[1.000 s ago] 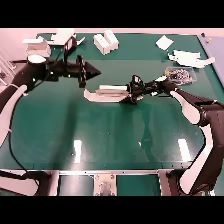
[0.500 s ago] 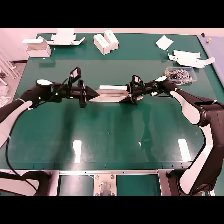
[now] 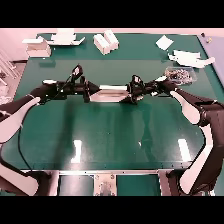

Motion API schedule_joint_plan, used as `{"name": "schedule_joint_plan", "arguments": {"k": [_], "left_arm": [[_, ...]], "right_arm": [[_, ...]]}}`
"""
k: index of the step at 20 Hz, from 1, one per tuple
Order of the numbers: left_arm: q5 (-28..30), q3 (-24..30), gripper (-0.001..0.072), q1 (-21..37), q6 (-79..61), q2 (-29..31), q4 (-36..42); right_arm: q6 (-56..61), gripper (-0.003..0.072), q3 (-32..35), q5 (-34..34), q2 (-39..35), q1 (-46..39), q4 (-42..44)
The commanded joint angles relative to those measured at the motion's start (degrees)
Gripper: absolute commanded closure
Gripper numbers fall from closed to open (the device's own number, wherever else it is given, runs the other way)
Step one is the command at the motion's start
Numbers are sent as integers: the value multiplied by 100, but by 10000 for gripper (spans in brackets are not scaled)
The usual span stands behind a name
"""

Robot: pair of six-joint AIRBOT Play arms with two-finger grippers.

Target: Fold the box and place the chain.

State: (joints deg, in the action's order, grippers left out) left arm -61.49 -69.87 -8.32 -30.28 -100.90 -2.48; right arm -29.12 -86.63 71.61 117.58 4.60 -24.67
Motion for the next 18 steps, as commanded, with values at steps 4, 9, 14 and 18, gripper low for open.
{"name": "schedule_joint_plan", "arguments": {"k": [4, 9, 14, 18], "left_arm": [[221, -911, 693, -109, 142, -660, 72], [1176, -1180, 693, -461, 133, -826, -118], [1572, -1178, 693, -461, 146, -828, -232], [1670, -1178, 692, -461, 332, -894, -717]], "right_arm": [[0, 173, -4, 0, 2, -4, 0], [0, 173, -4, 0, 2, -4, 0], [0, 173, -4, 0, 2, -4, 0], [0, 173, -4, 0, 2, -4, 0]]}}
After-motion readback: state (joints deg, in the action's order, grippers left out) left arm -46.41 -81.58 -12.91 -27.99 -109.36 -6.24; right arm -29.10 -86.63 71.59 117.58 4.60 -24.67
